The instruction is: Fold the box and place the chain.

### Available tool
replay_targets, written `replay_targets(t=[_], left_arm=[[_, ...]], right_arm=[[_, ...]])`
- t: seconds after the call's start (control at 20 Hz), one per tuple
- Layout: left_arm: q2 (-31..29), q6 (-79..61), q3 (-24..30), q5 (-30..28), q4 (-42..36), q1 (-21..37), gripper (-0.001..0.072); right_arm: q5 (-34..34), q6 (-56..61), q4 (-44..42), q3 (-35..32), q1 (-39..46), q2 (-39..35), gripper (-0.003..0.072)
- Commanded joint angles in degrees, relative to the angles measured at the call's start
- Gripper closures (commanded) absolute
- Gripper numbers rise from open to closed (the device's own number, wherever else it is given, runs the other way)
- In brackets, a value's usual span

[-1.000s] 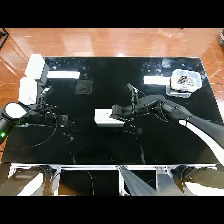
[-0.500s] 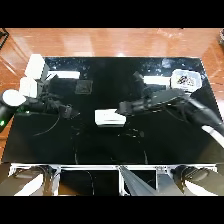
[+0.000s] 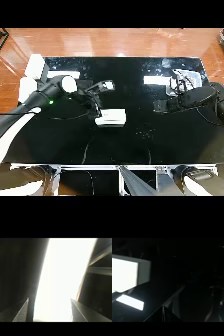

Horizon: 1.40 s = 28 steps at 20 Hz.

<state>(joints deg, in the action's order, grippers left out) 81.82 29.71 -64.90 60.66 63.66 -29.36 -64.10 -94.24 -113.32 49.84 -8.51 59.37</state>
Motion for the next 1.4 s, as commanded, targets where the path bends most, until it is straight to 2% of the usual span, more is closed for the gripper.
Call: replay_targets(t=[0.0, 0.1, 0.35, 0.75, 1.35], left_arm=[[3.1, -18.8, -1.4, -2.2, -9.8, -2.4, 0.0070], [3.3, -19.9, -1.4, -3.6, -12.1, -2.0, 0.0070], [4.1, -22.2, -1.4, -2.1, -11.8, -2.1, 0.0071], [4.6, -18.4, -1.3, -0.5, -9.2, -2.1, 0.0071], [4.6, -14.5, -1.4, -2.4, -8.2, -2.0, 0.0071]], right_arm=[[-0.4, 1.0, 2.8, 0.0, 1.1, -0.3, 0.0667], [-0.4, 1.0, 2.8, 0.0, 1.1, -0.3, 0.0667], [1.3, 1.0, 2.5, 0.0, 1.1, -0.3, 0.0667], [1.3, 1.0, 2.4, 0.0, 1.1, -0.3, 0.0667], [2.1, 0.9, 2.4, 0.0, 1.0, -0.3, 0.0667]])
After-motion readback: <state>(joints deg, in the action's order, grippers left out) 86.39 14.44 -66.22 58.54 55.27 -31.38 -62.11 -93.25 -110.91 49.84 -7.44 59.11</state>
